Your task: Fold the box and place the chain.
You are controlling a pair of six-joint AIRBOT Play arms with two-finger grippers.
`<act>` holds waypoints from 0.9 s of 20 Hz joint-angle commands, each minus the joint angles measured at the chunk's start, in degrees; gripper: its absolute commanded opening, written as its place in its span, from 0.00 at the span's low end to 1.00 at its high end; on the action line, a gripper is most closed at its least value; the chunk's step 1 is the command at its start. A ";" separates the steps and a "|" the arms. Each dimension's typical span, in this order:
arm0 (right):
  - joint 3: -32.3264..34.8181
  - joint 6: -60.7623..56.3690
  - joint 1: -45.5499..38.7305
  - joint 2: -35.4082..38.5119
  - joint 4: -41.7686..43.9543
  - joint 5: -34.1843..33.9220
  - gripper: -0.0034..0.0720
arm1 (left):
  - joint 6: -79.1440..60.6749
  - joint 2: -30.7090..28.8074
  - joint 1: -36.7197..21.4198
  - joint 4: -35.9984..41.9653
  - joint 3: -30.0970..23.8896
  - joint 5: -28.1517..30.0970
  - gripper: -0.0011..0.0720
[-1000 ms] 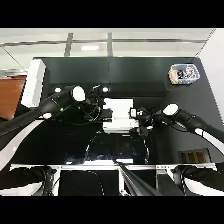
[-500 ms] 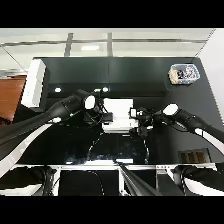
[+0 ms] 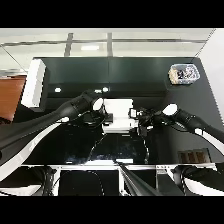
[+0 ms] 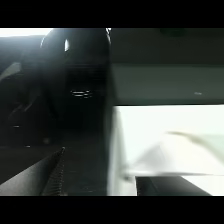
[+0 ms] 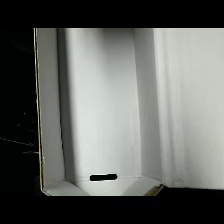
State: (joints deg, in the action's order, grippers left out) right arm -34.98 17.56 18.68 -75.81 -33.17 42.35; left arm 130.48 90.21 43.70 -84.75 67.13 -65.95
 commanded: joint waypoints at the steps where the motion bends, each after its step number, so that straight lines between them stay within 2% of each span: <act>1: 0.00 -0.02 0.04 0.00 -0.02 0.07 0.67 | 3.19 0.81 1.31 -1.07 1.95 0.76 0.66; 4: 0.00 -0.02 0.04 0.00 -0.02 0.07 0.67 | 3.37 0.83 1.31 -0.68 1.95 0.96 0.65; 6: 0.00 -0.02 0.04 0.00 -0.02 0.07 0.67 | 3.39 0.83 1.31 -0.44 1.92 1.51 0.49; 14: 0.00 -0.02 0.04 0.00 -0.02 0.07 0.67 | 3.32 2.01 1.31 0.20 1.92 -0.26 0.47; 16: 0.00 -0.02 0.04 0.00 -0.02 0.07 0.67 | 3.32 2.10 1.29 0.17 1.92 -0.42 0.13; 17: 0.00 -0.02 0.04 0.00 -0.02 0.07 0.67 | 3.30 2.10 1.29 0.20 1.95 0.17 0.05; 18: 0.00 0.00 0.04 0.00 -0.02 0.07 0.67 | 3.23 2.08 1.31 0.22 1.95 0.61 0.05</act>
State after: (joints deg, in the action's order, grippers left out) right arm -34.98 17.63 18.68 -75.81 -33.23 42.41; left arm 133.62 92.09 44.97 -84.77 69.06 -66.17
